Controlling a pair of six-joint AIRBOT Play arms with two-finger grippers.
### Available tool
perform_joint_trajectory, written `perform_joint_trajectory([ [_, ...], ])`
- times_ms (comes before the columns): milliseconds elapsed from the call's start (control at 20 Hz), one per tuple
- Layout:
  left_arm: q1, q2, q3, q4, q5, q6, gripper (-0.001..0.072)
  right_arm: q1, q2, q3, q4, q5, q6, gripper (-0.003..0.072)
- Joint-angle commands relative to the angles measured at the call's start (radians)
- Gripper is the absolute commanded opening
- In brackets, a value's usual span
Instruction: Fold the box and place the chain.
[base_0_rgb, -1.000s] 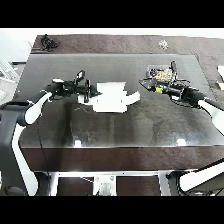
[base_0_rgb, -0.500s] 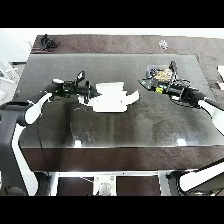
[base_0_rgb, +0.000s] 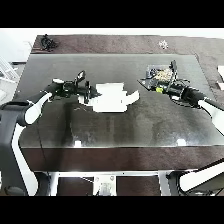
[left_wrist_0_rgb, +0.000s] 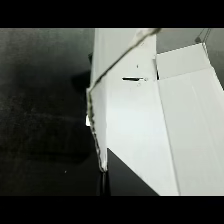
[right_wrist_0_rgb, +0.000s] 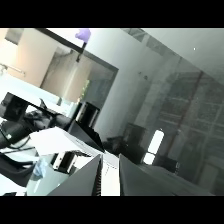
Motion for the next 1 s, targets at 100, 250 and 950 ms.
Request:
perform_joint_trajectory([
  [100,0.0,0.0,0.0,0.001,0.003,-0.001,0.0019,0.003,0.006,-0.002,0.013,0.166,-0.093,0.0108],
  [250,0.0,0.0,0.0,0.001,0.003,-0.001,0.0019,0.033,0.081,-0.048,0.002,0.18,-0.146,0.0104],
  [950,0.0,0.0,0.0,0.0,0.003,-0.001,0.0019,0.404,0.447,-0.242,-0.921,-0.505,-0.193,0.064],
])
